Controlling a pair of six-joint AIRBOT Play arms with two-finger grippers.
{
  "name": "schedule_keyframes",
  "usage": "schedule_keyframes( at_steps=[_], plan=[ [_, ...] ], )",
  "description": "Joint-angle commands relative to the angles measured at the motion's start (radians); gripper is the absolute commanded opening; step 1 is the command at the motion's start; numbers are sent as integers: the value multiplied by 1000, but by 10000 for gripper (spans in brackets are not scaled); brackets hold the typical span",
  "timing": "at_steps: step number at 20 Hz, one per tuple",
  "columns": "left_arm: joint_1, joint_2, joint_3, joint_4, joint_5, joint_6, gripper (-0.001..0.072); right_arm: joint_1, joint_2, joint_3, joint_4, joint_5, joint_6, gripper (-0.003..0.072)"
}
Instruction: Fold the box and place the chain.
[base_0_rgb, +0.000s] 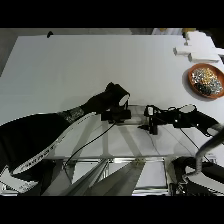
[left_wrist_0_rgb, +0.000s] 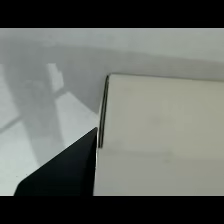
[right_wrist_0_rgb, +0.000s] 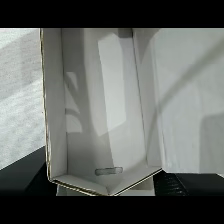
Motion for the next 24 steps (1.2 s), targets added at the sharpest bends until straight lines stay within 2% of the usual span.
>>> schedule_keyframes(
  at_steps=[1,10,11,12,13,15,19,20,21,22,24],
  plan=[
    [5,9,0,-3,-36,31,228,0,1,0,0,0,-2,399],
    [12,-7,0,8,-16,49,200,0,1,0,0,0,-2,399],
    [12,-13,0,7,-16,48,163,0,1,0,0,0,-2,399],
    [12,-14,0,8,-16,49,49,0,1,0,0,0,-2,399],
    [12,-14,0,8,-16,48,9,0,1,0,0,0,-2,399],
    [12,-14,0,8,-16,48,3,0,1,0,0,0,-2,399],
    [12,-13,0,7,-16,49,3,0,1,0,0,0,-2,399],
    [12,-6,0,-2,-17,74,58,0,1,0,0,0,-2,399],
    [15,6,0,-14,-17,136,167,0,1,0,0,0,-2,399],
    [21,27,0,-16,-20,208,224,0,1,0,0,0,-2,399],
    [39,77,0,-27,-37,314,223,0,1,0,0,0,-2,399]
  ],
)
